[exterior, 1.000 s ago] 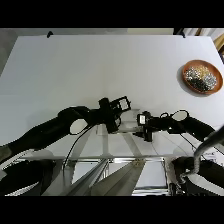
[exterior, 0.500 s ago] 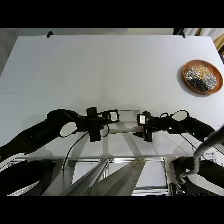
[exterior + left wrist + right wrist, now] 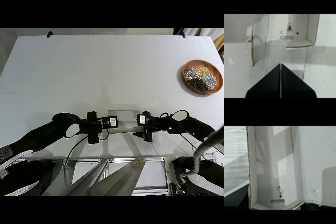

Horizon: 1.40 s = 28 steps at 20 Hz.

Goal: Fold the box and place the chain.

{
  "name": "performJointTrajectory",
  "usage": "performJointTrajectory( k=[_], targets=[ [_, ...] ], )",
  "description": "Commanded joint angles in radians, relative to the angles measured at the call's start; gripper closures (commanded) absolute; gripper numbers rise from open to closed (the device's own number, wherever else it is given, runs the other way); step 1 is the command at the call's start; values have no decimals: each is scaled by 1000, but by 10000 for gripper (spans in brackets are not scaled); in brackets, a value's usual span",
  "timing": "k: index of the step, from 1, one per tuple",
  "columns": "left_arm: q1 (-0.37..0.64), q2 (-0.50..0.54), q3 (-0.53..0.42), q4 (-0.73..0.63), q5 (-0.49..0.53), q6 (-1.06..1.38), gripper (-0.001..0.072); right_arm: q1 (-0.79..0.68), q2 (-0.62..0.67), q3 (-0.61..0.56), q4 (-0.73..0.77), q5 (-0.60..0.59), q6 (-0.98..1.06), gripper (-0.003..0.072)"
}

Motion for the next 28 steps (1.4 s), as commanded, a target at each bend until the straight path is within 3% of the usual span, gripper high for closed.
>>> performJointTrajectory(
  k=[1,4,13,20,28],
  targets=[
    [0,-19,-3,0,29,33,650,1,0,0,0,0,0,346],
    [0,-43,-9,0,72,33,432,1,0,0,1,0,0,346],
    [42,73,-9,-23,108,70,432,1,0,0,0,0,0,346],
    [43,64,-9,-30,-88,371,434,1,0,0,0,0,0,346],
    [40,49,-9,-65,48,371,434,1,0,0,0,0,0,346]
  ],
)
